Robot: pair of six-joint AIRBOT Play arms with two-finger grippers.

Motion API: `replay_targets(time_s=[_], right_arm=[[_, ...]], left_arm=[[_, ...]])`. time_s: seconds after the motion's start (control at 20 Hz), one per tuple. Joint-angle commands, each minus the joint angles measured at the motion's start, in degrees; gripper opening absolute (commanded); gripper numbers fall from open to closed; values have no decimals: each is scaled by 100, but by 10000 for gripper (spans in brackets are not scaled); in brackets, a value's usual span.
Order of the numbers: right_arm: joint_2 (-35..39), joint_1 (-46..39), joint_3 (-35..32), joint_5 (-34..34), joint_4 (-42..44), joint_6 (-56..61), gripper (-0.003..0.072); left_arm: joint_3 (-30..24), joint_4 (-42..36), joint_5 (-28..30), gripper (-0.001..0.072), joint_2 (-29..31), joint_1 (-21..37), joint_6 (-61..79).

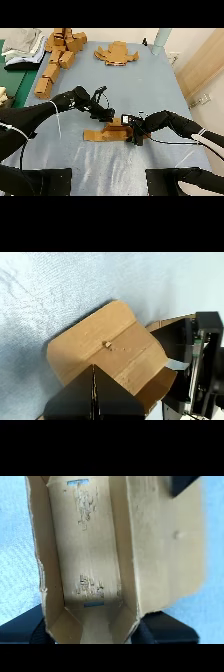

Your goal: Fold the box.

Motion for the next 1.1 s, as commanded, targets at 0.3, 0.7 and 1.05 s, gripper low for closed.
replay_targets(time_s=[0.3, 0.7, 1.05], right_arm=[[-4, 2, 2, 2, 0, 0, 585], [-4, 2, 2, 4, 0, 0, 585], [-4, 2, 2, 4, 0, 0, 585]], left_arm=[[-105, 107, 46, 9, 586, 330, 925], [-2798, -50, 761, 10, 3464, 586, 2903], [-2931, 511, 1117, 12, 4024, -205, 4826]])
